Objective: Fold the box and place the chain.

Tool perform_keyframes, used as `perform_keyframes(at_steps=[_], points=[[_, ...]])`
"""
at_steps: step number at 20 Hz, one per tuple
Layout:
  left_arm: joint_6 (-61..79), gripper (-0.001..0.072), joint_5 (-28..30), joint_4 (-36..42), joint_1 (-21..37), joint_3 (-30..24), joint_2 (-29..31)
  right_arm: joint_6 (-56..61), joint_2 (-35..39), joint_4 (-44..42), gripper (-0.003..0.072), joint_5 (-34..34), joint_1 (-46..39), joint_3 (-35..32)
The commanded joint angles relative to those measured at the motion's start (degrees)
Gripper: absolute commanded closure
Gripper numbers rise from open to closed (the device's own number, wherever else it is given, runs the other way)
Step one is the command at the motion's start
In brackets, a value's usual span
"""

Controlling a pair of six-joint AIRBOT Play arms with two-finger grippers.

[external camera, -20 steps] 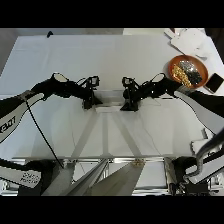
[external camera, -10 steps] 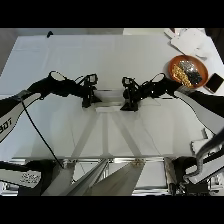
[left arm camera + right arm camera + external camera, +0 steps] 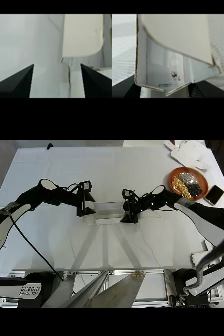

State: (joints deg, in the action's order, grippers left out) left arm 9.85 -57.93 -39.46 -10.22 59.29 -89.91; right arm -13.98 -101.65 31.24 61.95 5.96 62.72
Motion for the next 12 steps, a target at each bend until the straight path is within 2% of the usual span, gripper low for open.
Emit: perform_keyframes(at_steps=[1, 4, 10, 11, 12], points=[[-7.9, 0.0058, -0.4, -5.8, 2.3, 0.0, 1.9, 0.0, 0.0, 0.0, 0.0158, 0.0, 0.0, 0.0], [-15.6, 0.0060, -0.6, -6.1, 4.7, 0.0, 5.6, 0.0, 0.0, 0.0, 0.0158, 0.0, 0.0, 0.0], [-24.7, 0.0079, -3.8, -6.1, 4.6, 0.0, 19.1, 0.0, 0.0, 0.0, 0.0158, 0.0, 0.0, 0.0], [-25.8, 0.0226, -4.9, -6.6, 4.6, 0.0, 20.7, 0.0, 0.0, 0.0, 0.0158, 0.0, 0.0, 0.0], [-26.8, 0.0562, -6.2, -6.6, 4.6, -0.1, 21.7, 0.0, 0.0, 0.0, 0.0158, 0.0, 0.0, 0.0]])
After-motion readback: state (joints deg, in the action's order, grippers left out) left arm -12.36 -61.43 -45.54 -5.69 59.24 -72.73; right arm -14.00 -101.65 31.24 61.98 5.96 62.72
